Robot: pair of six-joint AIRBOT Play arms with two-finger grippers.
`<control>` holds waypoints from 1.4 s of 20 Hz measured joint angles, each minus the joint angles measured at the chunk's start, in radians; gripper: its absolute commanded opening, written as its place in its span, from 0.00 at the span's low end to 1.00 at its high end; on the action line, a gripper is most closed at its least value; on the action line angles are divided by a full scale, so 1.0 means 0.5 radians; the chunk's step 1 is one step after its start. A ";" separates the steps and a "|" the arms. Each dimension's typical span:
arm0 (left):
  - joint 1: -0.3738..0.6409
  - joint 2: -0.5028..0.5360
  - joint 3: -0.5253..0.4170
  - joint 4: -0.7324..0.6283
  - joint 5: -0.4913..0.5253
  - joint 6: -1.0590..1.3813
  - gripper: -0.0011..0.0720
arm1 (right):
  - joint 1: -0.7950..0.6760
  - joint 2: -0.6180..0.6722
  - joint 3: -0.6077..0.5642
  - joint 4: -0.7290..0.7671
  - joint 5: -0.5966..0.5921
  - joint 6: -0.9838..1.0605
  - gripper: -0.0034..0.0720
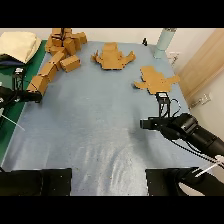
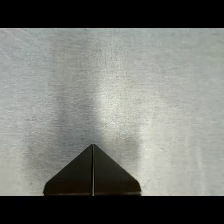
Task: Fold the box.
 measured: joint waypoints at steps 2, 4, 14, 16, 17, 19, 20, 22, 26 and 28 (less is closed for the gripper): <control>-0.010 -0.089 0.082 -0.001 -0.011 -0.011 0.74 | 0.001 0.000 0.000 0.007 0.005 0.000 0.05; -0.022 -0.159 0.129 0.001 -0.008 -0.015 0.74 | 0.000 0.000 0.001 0.008 0.011 0.000 0.05; -0.037 -0.258 0.179 -0.002 0.023 -0.024 0.74 | 0.000 -0.001 0.000 0.041 0.015 0.000 0.05; -0.036 -0.261 0.179 -0.002 0.026 -0.028 0.74 | 0.000 -0.001 0.000 0.046 0.016 0.001 0.05; -0.037 -0.262 0.179 -0.002 0.025 -0.027 0.74 | 0.000 0.000 0.000 0.046 0.016 0.001 0.05; -0.041 -0.262 0.180 -0.004 0.025 -0.028 0.74 | 0.000 0.000 0.000 0.047 0.016 0.001 0.05; -0.043 -0.267 0.181 -0.014 0.028 -0.029 0.74 | 0.000 0.000 0.001 0.047 0.017 0.001 0.05; -0.043 -0.283 0.181 -0.037 0.021 -0.029 0.74 | 0.000 0.000 0.001 0.048 0.018 0.000 0.05; -0.045 -0.310 0.181 -0.052 0.008 -0.028 0.74 | 0.000 0.000 0.001 0.049 0.037 0.001 0.05; -0.045 -0.314 0.181 -0.056 0.003 -0.029 0.74 | 0.000 0.001 0.001 0.048 0.049 0.001 0.05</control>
